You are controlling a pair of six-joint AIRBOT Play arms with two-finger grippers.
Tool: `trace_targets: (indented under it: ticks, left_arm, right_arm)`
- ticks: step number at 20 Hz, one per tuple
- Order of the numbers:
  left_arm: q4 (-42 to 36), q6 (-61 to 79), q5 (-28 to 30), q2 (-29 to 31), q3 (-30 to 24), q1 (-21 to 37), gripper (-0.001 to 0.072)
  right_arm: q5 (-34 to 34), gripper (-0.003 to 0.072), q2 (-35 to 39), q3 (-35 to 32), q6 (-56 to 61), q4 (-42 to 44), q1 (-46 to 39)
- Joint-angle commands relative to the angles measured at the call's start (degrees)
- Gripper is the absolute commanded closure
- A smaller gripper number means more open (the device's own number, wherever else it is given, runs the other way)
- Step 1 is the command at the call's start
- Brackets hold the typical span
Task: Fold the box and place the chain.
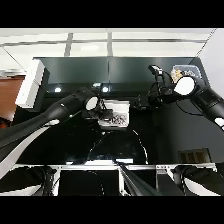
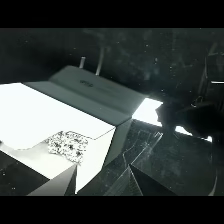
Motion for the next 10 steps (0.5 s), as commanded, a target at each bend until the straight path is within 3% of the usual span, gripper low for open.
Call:
trace_targets:
  ticks: [1, 4, 6, 8, 10]
  left_arm:
    - [3.91, 6.19, -3.10, 7.06, -0.07, 0.11, 0.0179]
    - [9.92, 6.80, -4.11, 14.69, -6.49, 5.05, 0.0181]
    - [4.66, 10.88, -2.29, 18.84, -13.31, 13.22, 0.0182]
    - [-14.34, 30.71, 0.98, 20.83, -20.04, 23.34, 0.0182]
    - [-39.30, 65.13, -2.67, 19.91, -25.53, 31.95, 0.0182]
  right_arm:
    - [0.24, 0.0318, 0.02, -0.02, -0.22, -0.33, -0.04]
    - [0.20, 0.0318, 0.02, -0.02, -0.20, -1.09, -0.04]
    - [0.20, 0.0318, 0.02, -0.02, -0.20, -2.05, -0.04]
    - [0.00, 0.0318, 0.02, -0.02, -0.20, -2.23, -0.04]
    - [-0.15, 0.0318, 0.02, -0.02, -0.20, -2.43, -0.04]
